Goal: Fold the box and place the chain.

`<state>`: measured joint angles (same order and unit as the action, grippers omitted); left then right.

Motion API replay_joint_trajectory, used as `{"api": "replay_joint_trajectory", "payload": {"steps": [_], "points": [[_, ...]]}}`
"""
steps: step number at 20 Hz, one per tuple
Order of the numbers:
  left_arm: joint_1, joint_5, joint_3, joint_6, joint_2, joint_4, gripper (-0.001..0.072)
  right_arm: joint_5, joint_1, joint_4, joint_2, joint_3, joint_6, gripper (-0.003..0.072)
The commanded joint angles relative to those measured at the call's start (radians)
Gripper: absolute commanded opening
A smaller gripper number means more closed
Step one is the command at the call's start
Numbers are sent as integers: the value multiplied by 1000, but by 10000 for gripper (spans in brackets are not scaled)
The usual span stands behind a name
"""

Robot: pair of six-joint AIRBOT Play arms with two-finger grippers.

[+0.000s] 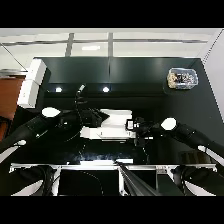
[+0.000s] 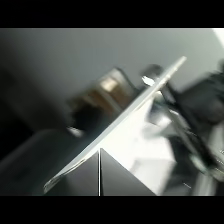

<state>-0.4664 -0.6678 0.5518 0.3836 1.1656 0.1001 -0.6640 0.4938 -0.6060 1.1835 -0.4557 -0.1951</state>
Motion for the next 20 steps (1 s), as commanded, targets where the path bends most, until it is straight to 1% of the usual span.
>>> {"api": "replay_joint_trajectory", "payload": {"steps": [1, 5, 6, 7, 9, 12, 14, 16, 18, 20], "points": [[-22, 118, 0, -18, 19, 40, 29, 0, 0, 0, 0, 0, 0, 543], [-84, 124, 1, -18, 67, 172, 28, 0, 0, 0, 0, 0, 0, 533], [-93, 128, 1, -18, 75, 191, 28, -1, 0, 0, 0, 0, 0, 401], [-94, 137, 1, -17, 76, 195, 29, -1, 0, 0, 0, 0, 0, 306], [-84, 148, 4, -17, 76, 195, 29, -2, 0, 0, 0, 0, 0, 304], [-64, 117, 22, -17, 75, 213, 29, -1, 0, 0, 0, 0, 0, 305], [-39, 56, 51, -16, 57, 275, 29, -1, 0, 0, 0, 0, 0, 305], [8, -11, 72, -4, -3, 350, 28, -1, 0, 0, 0, 0, 0, 305], [77, -58, 73, 93, -97, 480, 28, -1, 0, 0, 0, 0, 0, 305], [158, -140, 72, 264, -195, 684, 28, -1, 0, 0, 0, 0, 0, 305]]}}
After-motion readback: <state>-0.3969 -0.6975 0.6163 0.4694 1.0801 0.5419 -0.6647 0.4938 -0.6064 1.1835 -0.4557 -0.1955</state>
